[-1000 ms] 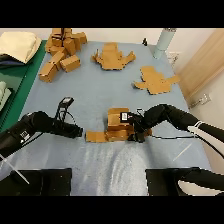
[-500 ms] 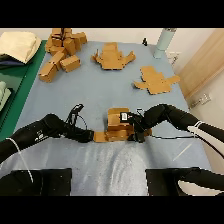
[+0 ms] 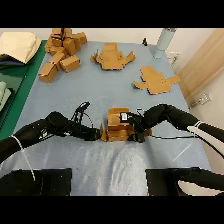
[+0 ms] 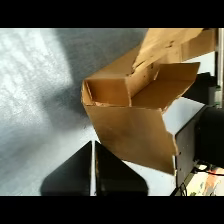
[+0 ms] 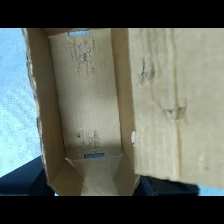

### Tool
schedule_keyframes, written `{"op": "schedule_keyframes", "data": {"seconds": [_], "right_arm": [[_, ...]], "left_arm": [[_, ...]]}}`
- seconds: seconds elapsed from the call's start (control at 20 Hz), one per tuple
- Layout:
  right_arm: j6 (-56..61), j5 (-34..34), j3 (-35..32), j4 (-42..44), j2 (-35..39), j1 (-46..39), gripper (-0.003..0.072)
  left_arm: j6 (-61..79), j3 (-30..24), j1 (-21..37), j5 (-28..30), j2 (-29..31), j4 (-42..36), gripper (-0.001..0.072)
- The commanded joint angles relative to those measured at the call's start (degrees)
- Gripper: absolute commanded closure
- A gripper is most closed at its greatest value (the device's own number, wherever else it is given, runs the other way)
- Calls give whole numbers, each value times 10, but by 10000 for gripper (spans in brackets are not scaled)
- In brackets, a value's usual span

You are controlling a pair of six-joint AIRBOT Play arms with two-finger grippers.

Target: Fold the box.

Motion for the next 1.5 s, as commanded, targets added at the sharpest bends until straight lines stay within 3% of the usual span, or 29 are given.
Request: {"op": "schedule_keyframes", "data": {"seconds": [0.0,1.0,1.1,1.2,1.35,1.45], "right_arm": [[0,0,0,0,0,0,88],[0,0,0,0,0,0,88],[0,0,0,0,0,0,88],[0,0,0,0,0,0,88],[0,0,0,0,0,0,89],[0,0,0,0,0,0,88]], "left_arm": [[2,20,-1,-5,0,-7,263],[-36,44,-14,7,-27,-41,260],[-109,73,-43,33,-27,19,260],[-220,111,-87,42,-31,136,260],[-442,157,-150,12,-55,352,260],[-543,177,-174,-22,-68,427,260]]}}
